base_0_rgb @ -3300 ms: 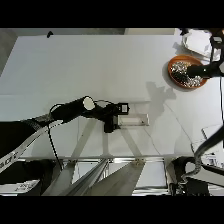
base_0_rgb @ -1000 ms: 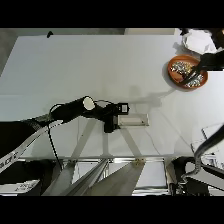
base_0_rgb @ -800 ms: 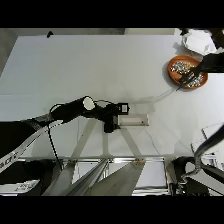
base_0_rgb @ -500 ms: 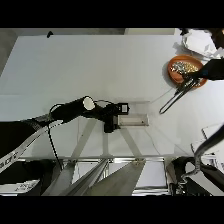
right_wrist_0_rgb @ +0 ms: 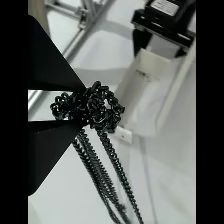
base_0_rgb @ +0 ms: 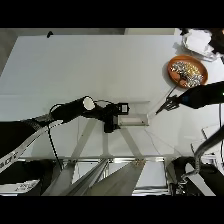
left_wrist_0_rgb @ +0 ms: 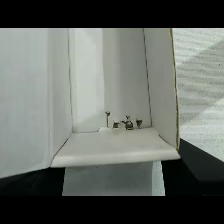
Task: Fold the box and place the chain.
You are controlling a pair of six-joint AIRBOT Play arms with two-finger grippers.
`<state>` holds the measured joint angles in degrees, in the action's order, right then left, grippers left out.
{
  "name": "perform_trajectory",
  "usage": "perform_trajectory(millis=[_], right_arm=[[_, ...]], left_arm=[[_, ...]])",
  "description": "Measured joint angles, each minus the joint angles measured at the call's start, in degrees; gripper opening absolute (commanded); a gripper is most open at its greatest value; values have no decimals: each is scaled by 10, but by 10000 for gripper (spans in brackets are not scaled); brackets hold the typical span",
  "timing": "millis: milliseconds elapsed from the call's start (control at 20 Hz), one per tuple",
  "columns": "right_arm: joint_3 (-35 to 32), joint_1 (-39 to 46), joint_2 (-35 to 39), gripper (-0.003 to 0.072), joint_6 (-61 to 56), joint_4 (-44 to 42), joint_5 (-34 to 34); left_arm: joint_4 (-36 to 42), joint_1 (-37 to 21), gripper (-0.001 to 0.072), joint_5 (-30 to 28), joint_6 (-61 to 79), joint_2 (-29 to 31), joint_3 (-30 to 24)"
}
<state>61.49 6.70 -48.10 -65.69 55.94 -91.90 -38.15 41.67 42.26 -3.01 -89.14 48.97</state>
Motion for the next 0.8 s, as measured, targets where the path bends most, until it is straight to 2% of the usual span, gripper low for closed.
perform_trajectory(millis=[400,800], right_arm=[[-94,-57,10,18,26,-6,34],[-181,-152,3,18,42,-7,167]], left_arm=[[0,0,344,0,0,0,0],[0,0,344,0,0,0,0]])
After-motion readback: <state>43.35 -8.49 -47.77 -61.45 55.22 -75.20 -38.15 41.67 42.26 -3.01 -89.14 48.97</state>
